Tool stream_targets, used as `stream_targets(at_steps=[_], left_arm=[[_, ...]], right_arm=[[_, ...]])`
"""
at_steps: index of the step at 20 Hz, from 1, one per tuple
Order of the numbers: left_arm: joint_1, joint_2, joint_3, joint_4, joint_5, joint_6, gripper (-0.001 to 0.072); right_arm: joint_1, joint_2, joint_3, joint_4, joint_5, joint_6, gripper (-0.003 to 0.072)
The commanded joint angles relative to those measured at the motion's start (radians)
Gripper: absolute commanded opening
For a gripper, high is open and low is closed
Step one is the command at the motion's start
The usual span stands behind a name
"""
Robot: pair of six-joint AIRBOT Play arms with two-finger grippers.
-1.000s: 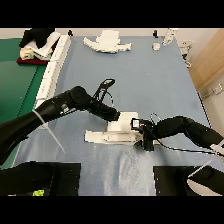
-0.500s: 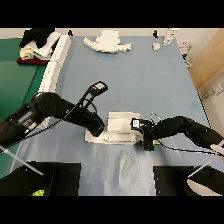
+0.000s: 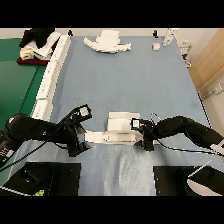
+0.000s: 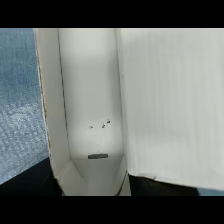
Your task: Fold the box.
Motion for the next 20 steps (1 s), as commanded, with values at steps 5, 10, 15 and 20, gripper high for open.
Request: stream_targets(at_steps=[5, 10, 15, 20], left_arm=[[0.064, -0.055, -0.132, -0.044, 0.221, 0.295, 0.0694], [0.063, -0.184, -0.132, -0.122, 0.250, 0.424, 0.0694], [0.063, -0.288, -0.100, -0.209, 0.277, 0.505, 0.0694], [0.063, -0.327, -0.063, -0.225, 0.299, 0.523, 0.0694]], right_arm=[[-0.001, 0.001, 0.000, 0.000, 0.000, 0.000, 0.0463], [-0.001, 0.001, 0.000, -0.002, 0.000, 0.000, 0.0463], [-0.001, 0.001, 0.000, -0.003, 0.000, 0.000, 0.0463], [-0.001, 0.001, 0.000, -0.003, 0.000, 0.000, 0.0463]])
